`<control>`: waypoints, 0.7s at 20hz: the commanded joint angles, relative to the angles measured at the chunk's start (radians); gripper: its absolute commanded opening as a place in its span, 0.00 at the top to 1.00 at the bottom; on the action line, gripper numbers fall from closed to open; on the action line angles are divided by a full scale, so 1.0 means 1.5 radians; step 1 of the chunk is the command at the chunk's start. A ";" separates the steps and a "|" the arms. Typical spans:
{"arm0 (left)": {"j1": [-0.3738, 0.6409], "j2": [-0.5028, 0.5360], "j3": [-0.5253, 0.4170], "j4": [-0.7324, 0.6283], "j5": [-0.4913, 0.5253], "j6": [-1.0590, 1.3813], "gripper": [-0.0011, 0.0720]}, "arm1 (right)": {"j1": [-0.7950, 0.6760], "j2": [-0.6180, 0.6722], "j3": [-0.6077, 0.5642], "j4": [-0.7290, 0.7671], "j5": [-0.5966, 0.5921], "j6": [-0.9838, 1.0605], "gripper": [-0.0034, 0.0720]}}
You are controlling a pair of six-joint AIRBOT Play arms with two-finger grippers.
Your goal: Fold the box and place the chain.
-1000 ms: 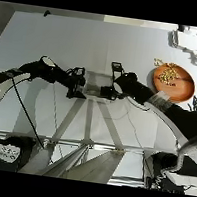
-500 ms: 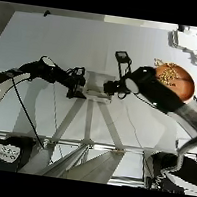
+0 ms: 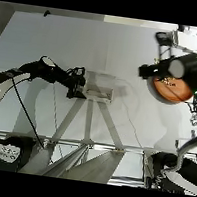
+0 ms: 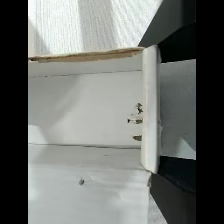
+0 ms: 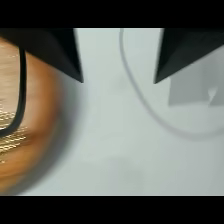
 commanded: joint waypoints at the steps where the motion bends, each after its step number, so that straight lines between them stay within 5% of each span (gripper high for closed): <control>1: 0.000 0.000 0.000 0.000 0.000 0.000 0.39 | -0.144 -0.012 0.001 -0.018 -0.079 -0.019 0.12; 7: 0.000 0.000 0.000 0.000 0.000 0.000 0.39 | -0.293 -0.152 0.013 0.124 -0.131 -0.109 0.03; 14: 0.000 0.000 0.000 0.000 0.000 0.000 0.39 | -0.303 -0.333 0.134 0.131 -0.126 -0.108 0.04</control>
